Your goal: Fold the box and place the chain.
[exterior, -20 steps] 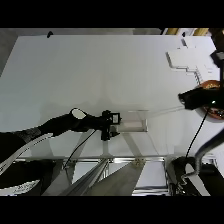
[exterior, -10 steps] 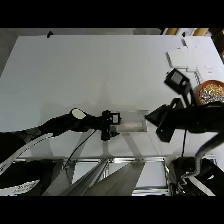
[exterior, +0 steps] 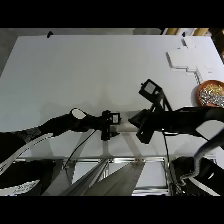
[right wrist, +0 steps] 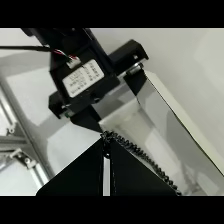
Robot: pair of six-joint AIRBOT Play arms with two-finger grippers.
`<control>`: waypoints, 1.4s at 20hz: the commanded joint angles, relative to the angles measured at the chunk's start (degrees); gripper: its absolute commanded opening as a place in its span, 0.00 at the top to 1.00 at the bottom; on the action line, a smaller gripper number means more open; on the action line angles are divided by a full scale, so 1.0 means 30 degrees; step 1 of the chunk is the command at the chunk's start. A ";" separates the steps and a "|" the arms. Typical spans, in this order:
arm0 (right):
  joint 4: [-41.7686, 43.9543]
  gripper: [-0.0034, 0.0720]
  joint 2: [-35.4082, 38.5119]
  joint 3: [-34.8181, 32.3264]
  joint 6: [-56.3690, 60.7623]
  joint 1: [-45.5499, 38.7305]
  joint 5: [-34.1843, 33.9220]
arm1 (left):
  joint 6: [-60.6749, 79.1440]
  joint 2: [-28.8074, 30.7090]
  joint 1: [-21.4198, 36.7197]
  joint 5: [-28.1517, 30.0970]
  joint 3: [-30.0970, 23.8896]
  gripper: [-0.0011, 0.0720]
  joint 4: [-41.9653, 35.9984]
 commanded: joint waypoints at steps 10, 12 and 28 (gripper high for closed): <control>-0.0721 0.71 -0.2965 -0.2543 -0.0124 0.0153 -0.2608 | 0.0000 0.0015 -0.0007 0.0000 -0.0007 0.53 0.0000; -0.1013 0.65 -0.2106 -0.2353 -0.0372 -0.0022 -0.1792 | 0.0000 0.0015 -0.0007 0.0007 -0.0007 0.53 0.0000; -0.3337 0.69 -0.4524 -0.2849 -2.0852 -1.0309 0.1013 | 0.0000 0.0015 0.0000 0.0007 -0.0007 0.53 0.0000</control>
